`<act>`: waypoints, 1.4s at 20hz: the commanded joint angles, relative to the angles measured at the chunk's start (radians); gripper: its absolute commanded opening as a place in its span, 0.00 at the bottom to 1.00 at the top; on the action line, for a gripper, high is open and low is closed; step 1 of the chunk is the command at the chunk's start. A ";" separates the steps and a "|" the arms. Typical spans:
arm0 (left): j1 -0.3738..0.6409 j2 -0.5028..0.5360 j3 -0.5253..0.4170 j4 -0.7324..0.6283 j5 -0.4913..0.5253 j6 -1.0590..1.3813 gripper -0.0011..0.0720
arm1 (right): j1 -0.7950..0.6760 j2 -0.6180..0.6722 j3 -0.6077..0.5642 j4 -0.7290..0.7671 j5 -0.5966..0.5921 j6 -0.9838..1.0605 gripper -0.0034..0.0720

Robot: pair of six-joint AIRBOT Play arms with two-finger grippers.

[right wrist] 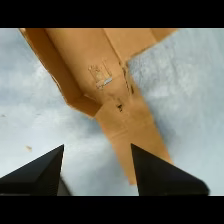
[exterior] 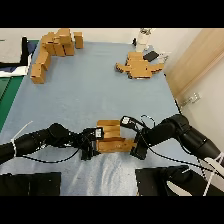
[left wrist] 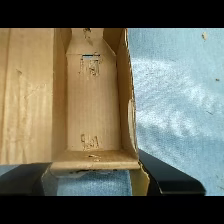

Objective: Fold the box.

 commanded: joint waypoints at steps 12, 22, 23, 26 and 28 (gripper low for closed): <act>0.000 0.000 0.001 0.000 0.000 0.000 0.70 | 0.002 -0.074 -0.051 0.179 0.264 -0.490 0.33; 0.000 0.000 0.001 0.000 0.000 0.000 0.70 | 0.085 -0.101 -0.051 0.182 0.328 -0.490 0.21; 0.000 0.000 0.001 0.000 0.001 0.000 0.70 | 0.093 -0.105 -0.051 0.184 0.327 -0.490 0.21; 0.000 0.000 0.001 0.000 0.000 0.000 0.70 | 0.094 -0.117 -0.051 0.208 0.327 -0.490 0.21; 0.000 0.000 0.001 0.000 0.001 0.000 0.70 | 0.094 -0.118 -0.051 0.208 0.327 -0.490 0.75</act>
